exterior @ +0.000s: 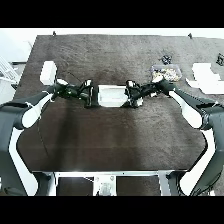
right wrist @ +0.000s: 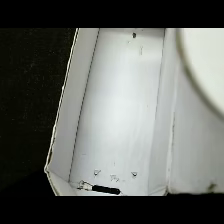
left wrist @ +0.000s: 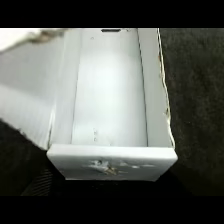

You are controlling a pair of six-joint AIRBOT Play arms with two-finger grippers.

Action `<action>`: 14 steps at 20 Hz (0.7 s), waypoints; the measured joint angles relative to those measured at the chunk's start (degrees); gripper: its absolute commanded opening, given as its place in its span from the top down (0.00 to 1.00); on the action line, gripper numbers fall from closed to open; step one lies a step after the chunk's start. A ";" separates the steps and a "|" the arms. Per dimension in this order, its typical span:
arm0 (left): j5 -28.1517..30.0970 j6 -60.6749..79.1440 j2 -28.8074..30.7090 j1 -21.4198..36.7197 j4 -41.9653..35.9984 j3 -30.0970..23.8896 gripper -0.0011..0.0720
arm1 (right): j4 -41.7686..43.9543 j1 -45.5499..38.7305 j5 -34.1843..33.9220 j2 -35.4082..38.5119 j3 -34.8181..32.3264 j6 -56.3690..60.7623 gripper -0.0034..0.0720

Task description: Fold the box and place the chain.

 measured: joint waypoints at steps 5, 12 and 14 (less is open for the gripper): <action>-0.24 -0.37 -0.11 0.00 0.39 0.20 0.00 | -0.02 0.00 0.00 0.00 0.00 0.00 0.18; -1.42 0.68 -0.11 0.02 -1.22 0.35 0.00 | -0.04 -0.04 -0.02 0.00 0.00 0.00 0.18; -1.44 0.68 -0.11 0.02 -1.44 0.35 0.00 | -0.04 -0.07 -0.04 0.00 0.00 0.00 0.18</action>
